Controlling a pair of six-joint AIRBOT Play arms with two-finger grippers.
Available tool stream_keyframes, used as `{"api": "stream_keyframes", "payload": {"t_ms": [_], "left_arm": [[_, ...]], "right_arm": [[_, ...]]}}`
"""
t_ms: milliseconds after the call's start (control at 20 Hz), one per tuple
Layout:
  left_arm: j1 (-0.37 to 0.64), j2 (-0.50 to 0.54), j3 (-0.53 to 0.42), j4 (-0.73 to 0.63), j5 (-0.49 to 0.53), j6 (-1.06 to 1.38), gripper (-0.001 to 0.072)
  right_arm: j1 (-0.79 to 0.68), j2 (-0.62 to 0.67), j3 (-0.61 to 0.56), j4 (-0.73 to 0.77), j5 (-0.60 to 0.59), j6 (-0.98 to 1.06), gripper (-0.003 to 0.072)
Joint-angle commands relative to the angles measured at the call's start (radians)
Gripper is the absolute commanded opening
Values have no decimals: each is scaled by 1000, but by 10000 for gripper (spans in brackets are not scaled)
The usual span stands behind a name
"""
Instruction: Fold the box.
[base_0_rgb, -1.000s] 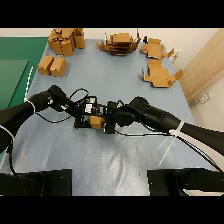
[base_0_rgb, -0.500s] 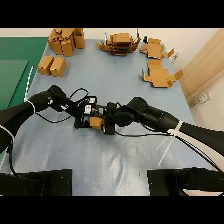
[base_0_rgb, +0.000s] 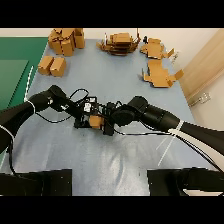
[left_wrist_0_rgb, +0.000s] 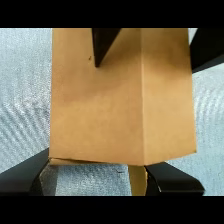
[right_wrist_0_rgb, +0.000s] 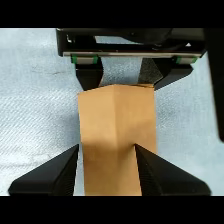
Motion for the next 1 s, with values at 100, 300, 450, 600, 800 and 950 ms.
{"api": "stream_keyframes", "payload": {"t_ms": [100, 300, 450, 600, 800, 950], "left_arm": [[0, 0, 0, 0, -5, -1, 296], [0, 0, 0, 0, -8, -1, 296], [0, 0, 0, 0, -10, -1, 296], [0, 0, 0, 0, -10, -1, 296], [0, 0, 0, 0, -9, -1, 296], [0, 0, 0, 0, -9, -1, 296]], "right_arm": [[-37, 3, 37, 107, -104, 8, 541], [-100, -1, 40, 154, -113, -4, 541], [-131, -8, 40, 261, -119, -80, 535], [-144, -8, 40, 338, -132, -99, 535], [-144, -9, 40, 365, -201, -117, 535], [-144, -9, 40, 360, -198, -117, 518]]}}
